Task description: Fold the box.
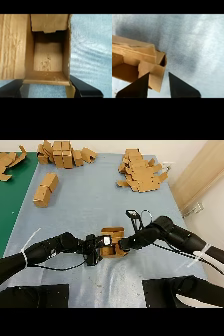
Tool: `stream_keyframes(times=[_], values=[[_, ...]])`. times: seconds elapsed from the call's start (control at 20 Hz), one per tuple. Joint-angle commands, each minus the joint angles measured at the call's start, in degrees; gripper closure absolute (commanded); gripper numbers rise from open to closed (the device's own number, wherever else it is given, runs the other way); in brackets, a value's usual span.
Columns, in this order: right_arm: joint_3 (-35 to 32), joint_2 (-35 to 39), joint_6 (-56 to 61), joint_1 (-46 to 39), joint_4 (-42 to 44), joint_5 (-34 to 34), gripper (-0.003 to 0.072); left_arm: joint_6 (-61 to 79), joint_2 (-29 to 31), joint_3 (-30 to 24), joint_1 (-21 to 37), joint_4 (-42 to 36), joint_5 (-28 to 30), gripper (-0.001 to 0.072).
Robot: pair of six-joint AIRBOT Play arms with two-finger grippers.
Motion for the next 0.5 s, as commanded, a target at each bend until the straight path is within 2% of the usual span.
stream_keyframes(times=[0.0,0.15,0.45], values=[[5.77,-4.66,8.76,4.31,-7.23,-5.84,0.0306,0.00,0.00,0.00,0.02,0.04,0.00,0.0147],[9.01,-8.57,10.21,6.01,-7.43,-8.39,0.0306,0.00,0.00,0.00,0.02,0.04,-0.02,0.0147],[13.31,-13.18,12.59,8.04,-8.13,-8.39,0.0305,0.00,0.00,0.00,0.02,0.04,0.00,0.0147]])
